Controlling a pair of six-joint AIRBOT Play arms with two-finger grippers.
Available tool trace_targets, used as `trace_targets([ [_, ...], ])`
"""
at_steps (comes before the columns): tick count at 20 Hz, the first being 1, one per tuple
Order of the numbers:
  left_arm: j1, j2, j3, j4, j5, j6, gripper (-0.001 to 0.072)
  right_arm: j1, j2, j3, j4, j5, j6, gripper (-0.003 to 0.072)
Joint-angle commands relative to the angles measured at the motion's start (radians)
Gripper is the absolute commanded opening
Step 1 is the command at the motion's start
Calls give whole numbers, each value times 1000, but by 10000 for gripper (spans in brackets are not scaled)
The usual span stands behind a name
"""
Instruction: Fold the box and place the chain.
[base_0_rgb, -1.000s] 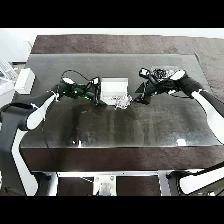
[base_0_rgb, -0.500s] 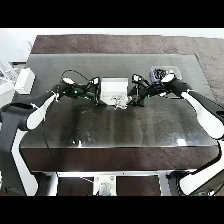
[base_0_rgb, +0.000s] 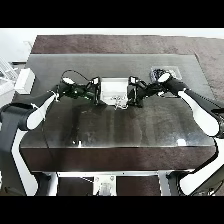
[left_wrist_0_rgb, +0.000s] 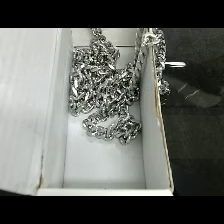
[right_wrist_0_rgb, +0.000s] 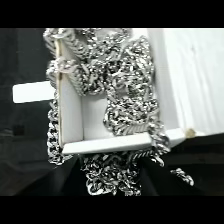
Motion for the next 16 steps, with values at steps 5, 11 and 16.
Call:
trace_targets([
  [5,1,1,0,0,0,0,472,0,20,8,-72,-8,113,11],
  [11,1,1,0,0,0,0,472,0,155,18,-72,-8,180,10],
  [16,1,1,0,0,0,0,472,1,316,19,-54,-8,266,10],
])
